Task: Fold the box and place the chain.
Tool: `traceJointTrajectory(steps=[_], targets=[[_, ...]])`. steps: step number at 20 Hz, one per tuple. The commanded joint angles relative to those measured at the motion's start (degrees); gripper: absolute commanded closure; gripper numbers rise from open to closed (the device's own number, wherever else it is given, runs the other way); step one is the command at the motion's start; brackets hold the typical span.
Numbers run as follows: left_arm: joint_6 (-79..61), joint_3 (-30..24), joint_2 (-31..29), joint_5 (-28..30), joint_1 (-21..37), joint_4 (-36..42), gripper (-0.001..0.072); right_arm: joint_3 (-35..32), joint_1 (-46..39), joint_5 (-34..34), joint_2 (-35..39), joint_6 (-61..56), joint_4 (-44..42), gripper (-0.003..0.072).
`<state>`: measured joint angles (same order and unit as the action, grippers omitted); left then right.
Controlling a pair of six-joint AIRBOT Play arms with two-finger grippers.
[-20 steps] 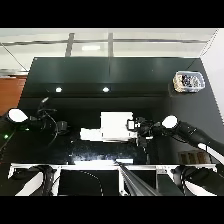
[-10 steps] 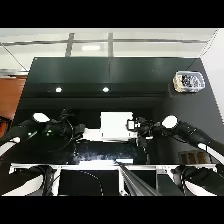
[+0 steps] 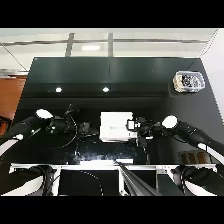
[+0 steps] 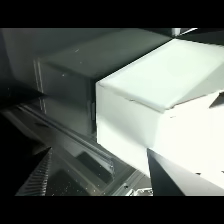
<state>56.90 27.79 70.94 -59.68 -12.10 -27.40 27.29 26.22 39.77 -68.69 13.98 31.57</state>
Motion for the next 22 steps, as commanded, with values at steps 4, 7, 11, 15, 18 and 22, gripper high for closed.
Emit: traceJointTrajectory(steps=[4, 7, 11, 15, 18, 22], targets=[[2.12, 5.07, -2.34, -1.07, -3.76, -2.19, 0.0001, 0.0, 0.04, 0.0, -0.02, 0.0, 0.0, 0.0495], [6.29, 5.55, -2.32, 4.28, -9.05, -3.74, 0.0009, 0.0, 0.04, -0.02, -0.02, 0.0, 0.0, 0.0495], [15.85, 6.08, -2.32, 8.22, -14.75, -7.37, 0.0027, 0.0, 0.04, -0.07, -0.02, 0.0, 0.0, 0.0495], [28.98, 8.59, -2.32, 12.87, -18.93, -17.14, 0.004, 0.02, 0.04, -0.15, -0.04, -0.02, -0.02, 0.0495], [40.09, 11.1, -2.29, 13.7, -21.92, -28.02, 0.0139, 0.0, 0.04, -0.15, -0.04, -0.02, -0.02, 0.0495], [50.03, 13.97, -1.49, 13.75, -26.4, -37.64, 0.014, 0.0, 0.04, -0.17, -0.02, -0.02, -0.02, 0.0495]])
